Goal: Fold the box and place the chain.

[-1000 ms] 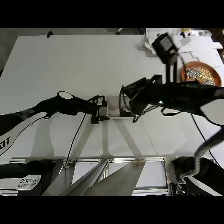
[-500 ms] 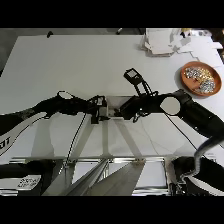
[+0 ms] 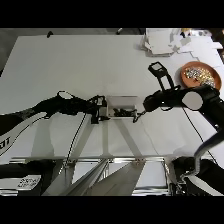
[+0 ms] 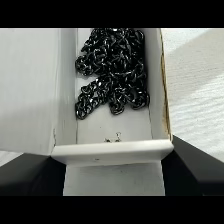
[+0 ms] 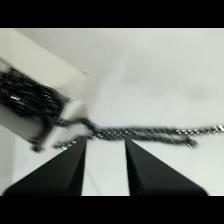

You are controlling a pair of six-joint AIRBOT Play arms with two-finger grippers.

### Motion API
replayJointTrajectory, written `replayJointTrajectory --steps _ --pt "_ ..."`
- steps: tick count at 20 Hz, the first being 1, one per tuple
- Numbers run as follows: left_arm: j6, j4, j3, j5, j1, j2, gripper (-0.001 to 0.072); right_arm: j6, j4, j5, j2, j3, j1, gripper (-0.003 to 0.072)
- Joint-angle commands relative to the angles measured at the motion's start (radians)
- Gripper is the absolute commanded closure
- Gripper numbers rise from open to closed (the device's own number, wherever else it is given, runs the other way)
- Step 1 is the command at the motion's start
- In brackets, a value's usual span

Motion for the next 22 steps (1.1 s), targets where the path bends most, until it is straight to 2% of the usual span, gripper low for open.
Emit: replayJointTrajectory --steps 1,6,10,16,18,20,22 --pt "0.000 0.000 0.001 0.000 0.000 0.000 0.0527 0.028 -0.079 0.071 -0.069 -0.024 -0.103 0.0342" --pt "0.000 0.000 0.001 0.000 0.000 0.000 0.0527 0.029 -0.124 0.008 -0.219 -0.025 -0.117 0.0347" --pt "0.000 0.000 0.001 0.000 0.000 0.000 0.0527 0.060 -0.192 -0.031 -0.263 -0.025 -0.117 0.0349" --pt "0.000 0.000 0.001 0.000 0.000 0.000 0.0527 0.060 -0.194 -0.069 -0.311 -0.025 -0.117 0.0354" --pt "0.000 0.000 0.001 0.000 0.000 0.000 0.0527 0.060 -0.194 -0.085 -0.311 -0.025 -0.117 0.0401" --pt "0.000 0.000 0.001 0.000 0.000 0.000 0.0527 0.059 -0.195 -0.103 -0.312 -0.025 -0.117 0.0403" --pt "0.000 0.000 0.001 0.000 0.000 0.000 0.0527 0.059 -0.195 -0.119 -0.320 -0.025 -0.117 0.0437"
